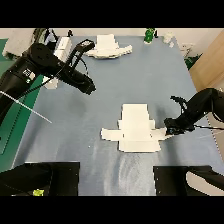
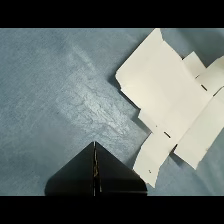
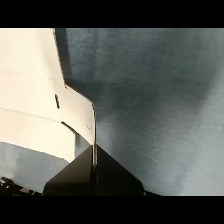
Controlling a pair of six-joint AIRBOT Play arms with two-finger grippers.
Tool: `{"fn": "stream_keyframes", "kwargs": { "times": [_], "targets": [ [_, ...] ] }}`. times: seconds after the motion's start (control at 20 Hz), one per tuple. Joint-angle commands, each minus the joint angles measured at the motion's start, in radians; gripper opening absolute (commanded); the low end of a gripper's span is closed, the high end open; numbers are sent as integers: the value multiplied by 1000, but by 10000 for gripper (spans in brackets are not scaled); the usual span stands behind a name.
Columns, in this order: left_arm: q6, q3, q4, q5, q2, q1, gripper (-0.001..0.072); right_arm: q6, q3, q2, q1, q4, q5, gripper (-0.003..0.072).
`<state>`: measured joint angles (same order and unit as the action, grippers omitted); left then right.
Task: Fold the box.
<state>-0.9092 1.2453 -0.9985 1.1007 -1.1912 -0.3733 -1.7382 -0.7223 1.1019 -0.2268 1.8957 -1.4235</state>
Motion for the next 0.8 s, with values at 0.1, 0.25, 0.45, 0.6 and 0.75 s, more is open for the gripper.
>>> {"fn": "stream_keyframes", "kwargs": {
  "times": [0.1,0.25,0.45,0.6,0.75],
  "targets": [
    [0,0,0,0,0,-1,14,10,1,8,9,152,88,244],
    [0,0,0,-1,0,-1,14,9,1,8,16,248,151,232],
    [0,0,0,-1,0,-1,14,-42,1,8,65,272,173,4],
    [0,0,3,-19,0,-1,14,-58,3,8,153,310,220,3],
    [0,0,59,-36,0,-1,14,-57,24,8,275,357,338,3]
  ]
}}
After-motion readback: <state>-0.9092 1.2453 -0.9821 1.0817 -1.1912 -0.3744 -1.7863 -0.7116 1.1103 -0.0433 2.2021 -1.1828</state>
